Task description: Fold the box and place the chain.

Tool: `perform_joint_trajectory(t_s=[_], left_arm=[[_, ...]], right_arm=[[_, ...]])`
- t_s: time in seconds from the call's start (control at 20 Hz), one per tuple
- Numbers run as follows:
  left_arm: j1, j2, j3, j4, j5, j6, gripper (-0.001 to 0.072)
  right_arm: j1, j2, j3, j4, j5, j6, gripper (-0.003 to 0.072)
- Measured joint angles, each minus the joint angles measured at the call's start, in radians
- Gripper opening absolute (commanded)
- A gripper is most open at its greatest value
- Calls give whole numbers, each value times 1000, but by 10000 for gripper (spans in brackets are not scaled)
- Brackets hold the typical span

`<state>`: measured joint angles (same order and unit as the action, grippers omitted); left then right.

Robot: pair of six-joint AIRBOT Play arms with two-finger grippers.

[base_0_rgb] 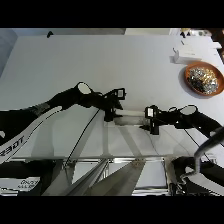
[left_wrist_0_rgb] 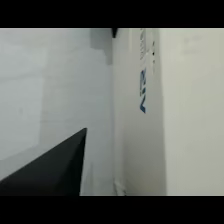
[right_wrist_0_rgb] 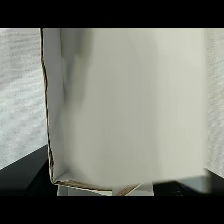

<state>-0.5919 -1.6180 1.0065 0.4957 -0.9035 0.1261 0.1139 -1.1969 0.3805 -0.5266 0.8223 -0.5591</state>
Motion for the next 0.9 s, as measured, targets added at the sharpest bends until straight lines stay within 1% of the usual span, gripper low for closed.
perform_joint_trajectory(t_s=[0.05,0.1,0.2,0.3,0.45,0.5,0.55,0.6,0.65,0.7,0.8,0.9], left_arm=[[5,15,1,-2,2,-7,536],[10,27,1,5,-2,-19,537],[23,62,1,39,-11,-60,583],[40,103,1,117,-25,-132,580],[62,185,1,258,-72,-253,570],[67,215,1,299,-88,-290,543],[69,246,1,342,-109,-328,430],[71,277,1,370,-131,-359,274],[72,309,1,395,-148,-388,42],[69,335,1,415,-172,-405,3],[48,380,1,436,-230,-422,3],[2,402,1,451,-259,-441,3]], right_arm=[[0,0,0,0,0,0,504],[0,0,0,0,0,0,504],[0,0,0,0,0,0,504],[0,0,0,0,0,0,504],[0,0,0,0,0,0,504],[0,0,0,0,1,0,504],[0,0,0,0,1,0,504],[0,0,0,0,1,0,504],[0,0,0,0,1,1,504],[0,0,0,0,1,0,504],[0,0,0,0,1,1,504],[0,0,0,0,1,1,504]])
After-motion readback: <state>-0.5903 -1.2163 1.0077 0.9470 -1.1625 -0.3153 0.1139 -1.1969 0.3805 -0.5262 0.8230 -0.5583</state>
